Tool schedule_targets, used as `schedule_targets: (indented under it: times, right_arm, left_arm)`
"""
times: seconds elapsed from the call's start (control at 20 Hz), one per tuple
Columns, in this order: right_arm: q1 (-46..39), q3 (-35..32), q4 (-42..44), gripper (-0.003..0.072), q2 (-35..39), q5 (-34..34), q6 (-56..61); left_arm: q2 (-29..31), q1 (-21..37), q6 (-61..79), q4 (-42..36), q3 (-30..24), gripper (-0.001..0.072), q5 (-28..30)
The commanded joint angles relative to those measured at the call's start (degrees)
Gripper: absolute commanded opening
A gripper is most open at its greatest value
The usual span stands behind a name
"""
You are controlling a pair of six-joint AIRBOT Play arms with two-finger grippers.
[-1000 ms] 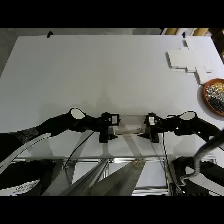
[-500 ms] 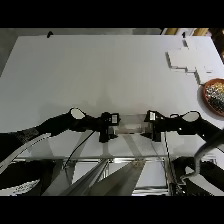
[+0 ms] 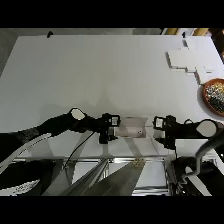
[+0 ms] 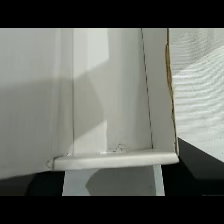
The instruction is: Fold the box and place the chain.
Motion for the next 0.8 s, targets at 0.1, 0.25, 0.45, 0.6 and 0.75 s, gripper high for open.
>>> schedule_targets:
  times: [0.1,0.25,0.45,0.6,0.75]
  right_arm:
    - [3.93,0.04,18.6,0.0528,9.75,-0.42,2.32]
    - [7.82,0.02,26.16,0.0528,9.55,-5.68,-2.23]
    - [9.73,0.02,26.4,0.0542,9.42,-9.99,-2.93]
    - [9.73,0.02,28.89,0.0388,8.02,-13.35,-2.99]
    - [9.73,0.11,34.05,0.0018,1.57,-20.72,-5.49]
  left_arm:
    - [0.0,0.0,-0.22,-0.2,0.02,0.017,0.5]
    - [0.0,0.0,-0.22,-0.2,0.02,0.017,0.48]
    - [0.0,0.0,-0.22,-0.2,0.02,0.017,0.5]
    - [0.0,0.0,-0.22,-0.2,0.04,0.017,0.5]
    - [0.0,0.0,-0.22,-0.2,0.02,0.017,0.48]
